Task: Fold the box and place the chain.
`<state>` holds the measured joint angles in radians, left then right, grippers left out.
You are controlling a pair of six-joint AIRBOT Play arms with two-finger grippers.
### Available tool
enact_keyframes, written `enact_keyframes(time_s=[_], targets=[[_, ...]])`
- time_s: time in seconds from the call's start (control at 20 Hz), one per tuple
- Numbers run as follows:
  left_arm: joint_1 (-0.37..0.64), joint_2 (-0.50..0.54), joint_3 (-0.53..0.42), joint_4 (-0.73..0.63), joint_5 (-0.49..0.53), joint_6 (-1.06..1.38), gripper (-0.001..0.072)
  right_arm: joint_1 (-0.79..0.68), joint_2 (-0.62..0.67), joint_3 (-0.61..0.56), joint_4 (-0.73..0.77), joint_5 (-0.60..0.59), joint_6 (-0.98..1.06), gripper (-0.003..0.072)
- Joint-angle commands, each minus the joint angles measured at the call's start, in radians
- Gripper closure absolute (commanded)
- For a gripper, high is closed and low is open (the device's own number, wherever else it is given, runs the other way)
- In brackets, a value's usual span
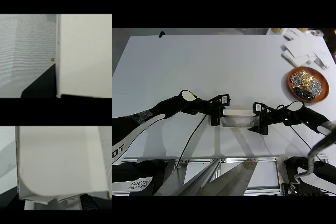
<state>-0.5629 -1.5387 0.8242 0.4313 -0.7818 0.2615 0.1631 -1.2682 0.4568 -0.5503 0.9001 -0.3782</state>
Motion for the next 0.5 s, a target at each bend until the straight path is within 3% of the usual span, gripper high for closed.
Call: enact_keyframes(time_s=[0.0, 0.45], targets=[[0.0, 0.0, 0.0, 0.0, 0.0, 0.0, 0.07, -0.006, -0.014, 0.0, 0.006, -0.01, -0.002, 0.0015], [0.0, 0.001, 0.0, 0.0, 0.0, 0.0, 0.07, 0.024, -0.017, 0.0, 0.054, -0.03, -0.076, 0.003]])
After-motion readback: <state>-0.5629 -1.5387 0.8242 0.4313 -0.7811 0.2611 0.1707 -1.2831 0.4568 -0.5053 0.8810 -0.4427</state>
